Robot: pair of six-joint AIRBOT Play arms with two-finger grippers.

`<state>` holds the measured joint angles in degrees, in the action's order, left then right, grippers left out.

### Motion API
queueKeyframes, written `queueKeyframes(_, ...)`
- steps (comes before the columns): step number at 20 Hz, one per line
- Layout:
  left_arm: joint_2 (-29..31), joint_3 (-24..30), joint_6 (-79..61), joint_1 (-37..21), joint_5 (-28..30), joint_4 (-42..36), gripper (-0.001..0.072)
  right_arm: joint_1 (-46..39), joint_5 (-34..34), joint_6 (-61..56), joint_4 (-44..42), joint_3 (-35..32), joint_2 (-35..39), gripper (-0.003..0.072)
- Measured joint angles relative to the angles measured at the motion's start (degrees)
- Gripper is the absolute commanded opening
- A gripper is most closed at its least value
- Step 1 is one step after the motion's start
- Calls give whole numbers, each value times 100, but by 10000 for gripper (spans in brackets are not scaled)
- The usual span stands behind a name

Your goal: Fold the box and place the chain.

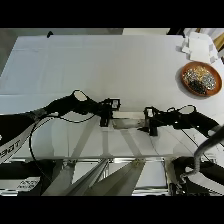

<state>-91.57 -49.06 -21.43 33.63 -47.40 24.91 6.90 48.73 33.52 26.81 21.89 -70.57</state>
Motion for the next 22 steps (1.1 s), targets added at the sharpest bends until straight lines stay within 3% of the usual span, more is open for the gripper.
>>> queueKeyframes(10,2,-2,-4,0,-2,2,11,212,-22,-20,131,2,-13,509)
queueKeyframes(12,2,-2,-4,0,-4,4,11,219,4,-37,140,2,-13,435)
queueKeyframes(22,0,0,-2,0,-17,4,11,221,111,-55,175,2,-15,433)
